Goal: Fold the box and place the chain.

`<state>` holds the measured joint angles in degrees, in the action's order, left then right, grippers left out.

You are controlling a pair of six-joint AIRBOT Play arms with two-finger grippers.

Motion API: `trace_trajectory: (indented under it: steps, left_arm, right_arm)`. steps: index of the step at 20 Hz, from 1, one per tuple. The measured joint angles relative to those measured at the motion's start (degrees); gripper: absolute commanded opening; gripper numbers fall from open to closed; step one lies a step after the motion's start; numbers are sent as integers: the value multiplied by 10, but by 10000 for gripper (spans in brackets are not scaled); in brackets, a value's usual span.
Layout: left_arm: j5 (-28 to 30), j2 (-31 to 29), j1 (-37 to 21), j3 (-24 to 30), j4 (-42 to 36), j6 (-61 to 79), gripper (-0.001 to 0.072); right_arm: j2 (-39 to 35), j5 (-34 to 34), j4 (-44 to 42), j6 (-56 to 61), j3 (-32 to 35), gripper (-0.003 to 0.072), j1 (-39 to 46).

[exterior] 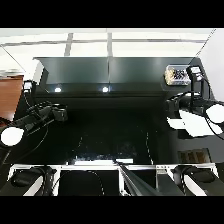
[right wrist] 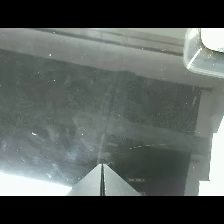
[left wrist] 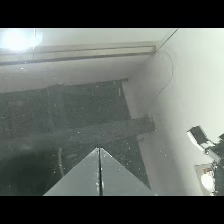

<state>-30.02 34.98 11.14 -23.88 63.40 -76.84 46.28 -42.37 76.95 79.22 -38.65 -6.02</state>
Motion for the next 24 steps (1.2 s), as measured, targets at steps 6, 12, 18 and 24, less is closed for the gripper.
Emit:
trace_trajectory:
  steps: [6, 12, 18, 24]
  left_arm:
    - [0, 0, 0, 0, 0, 0, 26]
    - [29, 0, 0, 0, -7, 0, 26]
    - [71, 19, 1, 0, -10, 0, 720]
    - [53, 69, 1, -6, -11, 0, 718]
  right_arm:
    - [0, 0, 0, 0, 0, 16, 0]
    - [0, 25, -12, 0, 0, 15, 0]
    - [16, 98, -38, 0, 1, 704, 0]
    - [109, 66, -30, 34, -22, 704, 44]
